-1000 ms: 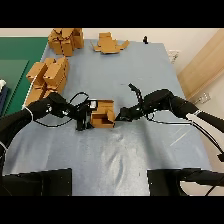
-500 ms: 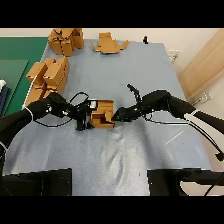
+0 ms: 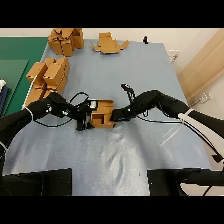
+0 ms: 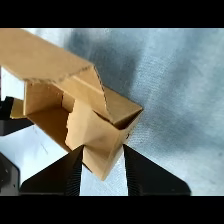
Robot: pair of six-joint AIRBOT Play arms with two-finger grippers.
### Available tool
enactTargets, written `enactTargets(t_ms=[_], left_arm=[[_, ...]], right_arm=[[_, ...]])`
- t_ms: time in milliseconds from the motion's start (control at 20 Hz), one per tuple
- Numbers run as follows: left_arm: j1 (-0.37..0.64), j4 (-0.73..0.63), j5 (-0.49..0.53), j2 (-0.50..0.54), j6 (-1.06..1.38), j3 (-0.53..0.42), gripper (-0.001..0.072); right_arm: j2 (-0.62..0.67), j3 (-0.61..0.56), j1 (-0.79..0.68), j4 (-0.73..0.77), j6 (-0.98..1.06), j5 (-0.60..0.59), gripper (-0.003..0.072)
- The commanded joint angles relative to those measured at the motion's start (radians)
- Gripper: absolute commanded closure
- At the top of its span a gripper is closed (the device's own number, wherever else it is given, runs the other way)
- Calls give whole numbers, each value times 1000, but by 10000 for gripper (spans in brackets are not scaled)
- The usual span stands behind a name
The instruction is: Fold the box.
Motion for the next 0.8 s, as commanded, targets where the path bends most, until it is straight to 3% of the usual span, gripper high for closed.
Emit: enactTargets(t_ms=[0, 150, 400, 750], left_arm=[[-1, 0, 0, 1, 0, 0, 415], [-1, 0, 0, 1, 0, 0, 415], [-1, 0, 0, 1, 0, 0, 415], [-1, 0, 0, 1, 0, 0, 415]], right_arm=[[-37, 84, 47, -127, 167, -11, 265], [-93, 151, 96, -216, 289, -79, 265], [-137, 232, 178, -504, 634, -177, 266], [-262, 352, 244, -566, 713, -188, 267]])
